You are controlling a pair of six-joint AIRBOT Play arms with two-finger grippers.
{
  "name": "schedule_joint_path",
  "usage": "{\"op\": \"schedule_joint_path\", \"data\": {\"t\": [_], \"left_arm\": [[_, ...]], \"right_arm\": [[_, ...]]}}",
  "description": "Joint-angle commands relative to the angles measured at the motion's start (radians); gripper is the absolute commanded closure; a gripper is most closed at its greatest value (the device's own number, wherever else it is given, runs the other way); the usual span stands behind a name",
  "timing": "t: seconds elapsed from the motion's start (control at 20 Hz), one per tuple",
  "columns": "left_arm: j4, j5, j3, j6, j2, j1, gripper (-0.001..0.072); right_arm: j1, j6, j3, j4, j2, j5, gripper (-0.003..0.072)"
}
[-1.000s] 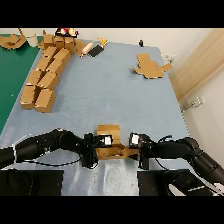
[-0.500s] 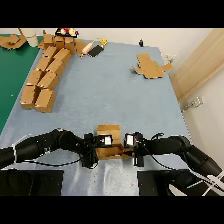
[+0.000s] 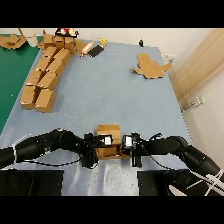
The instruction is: Fold the box.
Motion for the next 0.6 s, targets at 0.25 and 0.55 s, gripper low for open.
{"op": "schedule_joint_path", "data": {"t": [0.25, 0.55], "left_arm": [[0.0, 0.0, 0.0, 0.0, 0.0, 0.0, 0.0328], [0.0, 0.0, 0.0, 0.0, 0.0, 0.0, 0.0328]], "right_arm": [[0.035, -0.002, 0.0, 0.038, -0.002, 0.024, 0.0582], [0.042, 0.0, 0.0, 0.05, -0.014, 0.017, 0.031]]}}
